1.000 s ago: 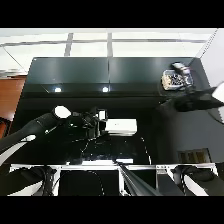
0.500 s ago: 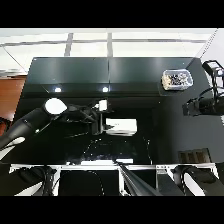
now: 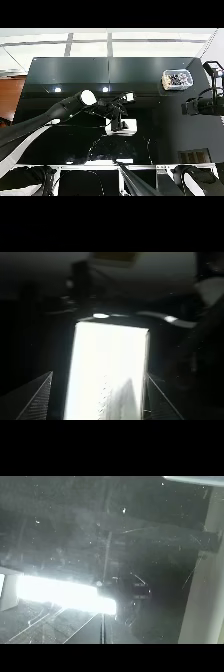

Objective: Fold the box and place the chain.

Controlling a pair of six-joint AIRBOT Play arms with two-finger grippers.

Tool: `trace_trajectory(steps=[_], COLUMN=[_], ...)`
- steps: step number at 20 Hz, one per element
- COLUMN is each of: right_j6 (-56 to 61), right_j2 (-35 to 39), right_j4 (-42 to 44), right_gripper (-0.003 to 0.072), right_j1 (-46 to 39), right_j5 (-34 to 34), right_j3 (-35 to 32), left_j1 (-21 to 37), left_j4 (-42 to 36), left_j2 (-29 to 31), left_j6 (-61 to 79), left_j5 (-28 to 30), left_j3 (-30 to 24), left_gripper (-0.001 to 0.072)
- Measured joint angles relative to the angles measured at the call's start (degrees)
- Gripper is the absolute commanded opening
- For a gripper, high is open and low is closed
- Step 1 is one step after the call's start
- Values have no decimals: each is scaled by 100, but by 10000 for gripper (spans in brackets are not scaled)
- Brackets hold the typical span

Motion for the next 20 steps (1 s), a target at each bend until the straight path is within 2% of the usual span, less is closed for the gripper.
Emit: trace_trajectory(steps=[5, 20], right_j6=[0, 24], right_j2=[0, 0], right_j4=[-2, -4], right_gripper=[16, 16], right_j1=[0, 0], right_j5=[-87, -164], right_j3=[-4, -4], left_j1=[-46, -164], left_j4=[262, 1078], left_j2=[-116, -142], left_j6=[-280, -503], left_j5=[-273, -555], left_j3=[125, 234], left_gripper=[706, 707])
